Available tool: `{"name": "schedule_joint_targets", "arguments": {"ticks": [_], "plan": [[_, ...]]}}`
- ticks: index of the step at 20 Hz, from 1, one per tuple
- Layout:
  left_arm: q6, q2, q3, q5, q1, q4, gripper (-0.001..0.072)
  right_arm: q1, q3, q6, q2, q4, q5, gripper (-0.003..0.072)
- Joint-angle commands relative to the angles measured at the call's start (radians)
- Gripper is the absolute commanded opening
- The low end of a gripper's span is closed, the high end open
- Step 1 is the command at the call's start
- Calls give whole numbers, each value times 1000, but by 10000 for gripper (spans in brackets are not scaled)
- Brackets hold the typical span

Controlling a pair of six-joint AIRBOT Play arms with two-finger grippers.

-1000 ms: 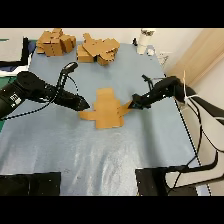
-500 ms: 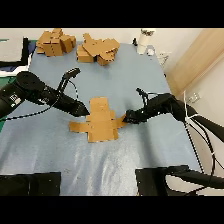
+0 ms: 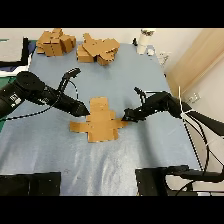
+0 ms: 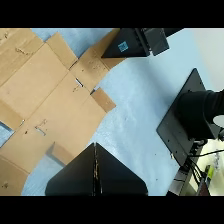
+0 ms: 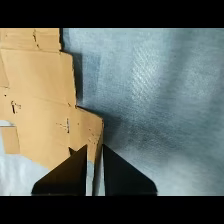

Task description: Fold the box.

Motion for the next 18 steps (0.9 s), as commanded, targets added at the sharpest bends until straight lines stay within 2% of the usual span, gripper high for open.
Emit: {"name": "schedule_joint_targets", "arguments": {"ticks": [1,2,3,8,9,10,14,18], "plan": [[1,-1,0,1,2,0,11,1,5,-2,-31,0,-44,163],[2,-1,0,11,2,4,11,3,5,-2,-37,1,-50,135],[2,-1,0,20,2,4,12,10,5,-15,-42,2,-50,5],[-1,0,0,6,32,7,17,91,4,-145,-31,49,-42,1],[-7,0,0,-9,45,7,270,109,-4,-160,-18,49,-28,1],[-43,0,0,-25,60,7,451,121,-18,-170,1,50,-5,0],[-48,0,-10,-73,148,32,451,126,-125,-190,149,49,123,0],[-42,-4,-86,-35,229,47,452,127,-238,-224,284,49,182,0]]}}
